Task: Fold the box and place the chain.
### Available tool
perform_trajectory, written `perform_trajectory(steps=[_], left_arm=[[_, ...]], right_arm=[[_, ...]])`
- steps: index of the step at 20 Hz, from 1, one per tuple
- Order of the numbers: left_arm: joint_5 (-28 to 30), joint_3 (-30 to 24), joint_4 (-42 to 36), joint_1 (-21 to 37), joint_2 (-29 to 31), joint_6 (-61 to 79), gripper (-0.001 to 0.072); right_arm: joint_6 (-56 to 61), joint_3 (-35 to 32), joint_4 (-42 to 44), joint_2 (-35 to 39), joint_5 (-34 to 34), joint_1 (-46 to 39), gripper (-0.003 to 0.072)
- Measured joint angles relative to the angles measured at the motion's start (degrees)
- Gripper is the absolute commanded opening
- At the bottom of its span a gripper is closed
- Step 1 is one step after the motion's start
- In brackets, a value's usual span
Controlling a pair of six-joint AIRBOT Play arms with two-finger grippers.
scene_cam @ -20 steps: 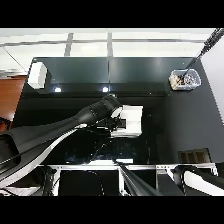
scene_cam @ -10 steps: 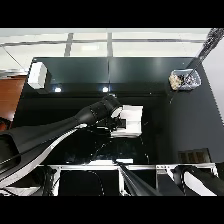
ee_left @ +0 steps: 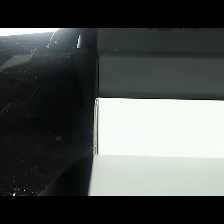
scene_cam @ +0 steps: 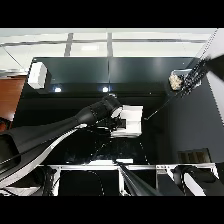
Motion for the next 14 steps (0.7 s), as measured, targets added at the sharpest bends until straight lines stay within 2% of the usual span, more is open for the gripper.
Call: perform_trajectory(steps=[8, 14], left_arm=[[0.0, 0.0, 0.0, 0.0, 0.0, 0.0, 0.0029], [0.0, 0.0, 0.0, 0.0, 0.0, 0.0, 0.0029]], right_arm=[[-1.6, -15.5, 9.6, 3.4, 0.4, 0.2, 0.0017], [-4.3, -26.8, 22.1, 3.7, -2.1, 0.3, 0.0017]])
